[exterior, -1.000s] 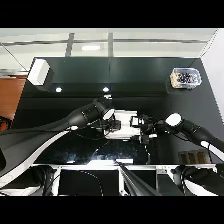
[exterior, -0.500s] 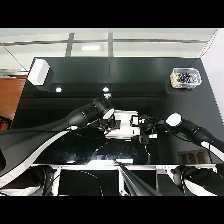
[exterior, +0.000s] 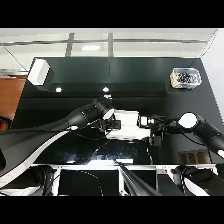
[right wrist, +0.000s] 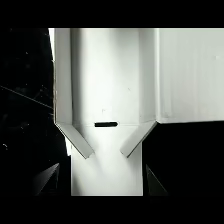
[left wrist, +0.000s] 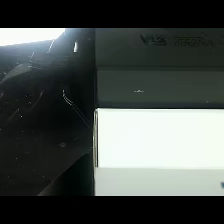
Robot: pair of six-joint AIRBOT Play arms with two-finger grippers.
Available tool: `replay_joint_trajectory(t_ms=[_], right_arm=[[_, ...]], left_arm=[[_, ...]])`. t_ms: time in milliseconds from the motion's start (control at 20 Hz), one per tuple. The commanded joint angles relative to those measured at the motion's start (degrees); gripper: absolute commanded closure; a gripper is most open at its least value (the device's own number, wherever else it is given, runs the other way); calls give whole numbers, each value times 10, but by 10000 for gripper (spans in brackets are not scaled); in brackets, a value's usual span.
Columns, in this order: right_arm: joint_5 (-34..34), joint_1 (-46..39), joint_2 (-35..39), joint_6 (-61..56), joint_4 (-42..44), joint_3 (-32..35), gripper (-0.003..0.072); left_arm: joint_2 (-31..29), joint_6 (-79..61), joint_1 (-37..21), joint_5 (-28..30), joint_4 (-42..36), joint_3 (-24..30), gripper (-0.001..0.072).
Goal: Fold the box and place the chain.
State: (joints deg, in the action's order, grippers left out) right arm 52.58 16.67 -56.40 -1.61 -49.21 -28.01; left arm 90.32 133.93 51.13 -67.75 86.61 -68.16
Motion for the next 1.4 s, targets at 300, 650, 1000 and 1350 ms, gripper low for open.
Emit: replay_joint_trajectory(t_ms=[300, 650, 1000, 1350], right_arm=[[-66, 56, -21, 43, 27, 0, 198], [-66, 74, -21, 19, 73, 0, 625], [-72, 74, -69, 12, 208, 0, 624], [-94, 74, -74, -33, 181, 0, 521]], left_arm=[[0, 0, 0, 0, -1, -1, 684], [0, 0, 0, 1, -1, -1, 684], [0, 0, 0, 2, -1, -1, 684], [0, 0, 0, 2, -1, -1, 684]])
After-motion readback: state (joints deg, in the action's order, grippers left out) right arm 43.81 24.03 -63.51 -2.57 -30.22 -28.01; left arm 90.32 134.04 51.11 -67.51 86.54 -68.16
